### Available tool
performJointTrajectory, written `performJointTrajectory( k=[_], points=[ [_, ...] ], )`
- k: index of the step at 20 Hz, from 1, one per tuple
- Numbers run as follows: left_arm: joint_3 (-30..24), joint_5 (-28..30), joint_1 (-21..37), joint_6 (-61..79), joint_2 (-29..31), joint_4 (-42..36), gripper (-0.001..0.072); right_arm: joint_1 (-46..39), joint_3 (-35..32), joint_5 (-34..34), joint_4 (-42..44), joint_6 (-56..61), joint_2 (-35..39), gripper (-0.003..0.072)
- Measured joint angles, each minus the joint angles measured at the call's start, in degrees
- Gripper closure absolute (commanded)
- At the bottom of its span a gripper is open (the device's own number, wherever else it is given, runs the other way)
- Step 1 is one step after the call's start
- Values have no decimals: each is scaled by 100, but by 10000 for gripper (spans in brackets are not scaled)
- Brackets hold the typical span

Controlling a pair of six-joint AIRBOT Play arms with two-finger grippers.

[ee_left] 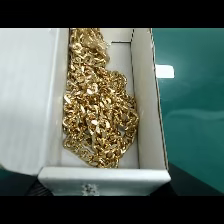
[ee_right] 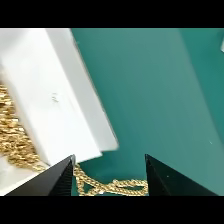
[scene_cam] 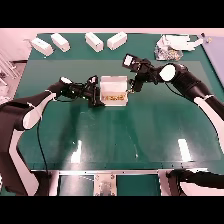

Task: Fold the box and place the chain.

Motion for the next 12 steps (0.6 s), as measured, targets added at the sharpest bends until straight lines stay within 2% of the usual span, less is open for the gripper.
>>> performJointTrajectory(
  k=[4, 8, 12],
  points=[
    [-2, 0, 0, 0, 0, 0, 341, -68, -7, 260, -170, -210, -9, 160],
    [-2, 0, 0, 0, 0, 0, 341, -573, -59, 385, -369, -881, -229, 159],
    [0, 0, 0, 0, 0, 0, 341, -1060, -81, 476, 195, -2201, -702, 159]
  ],
)
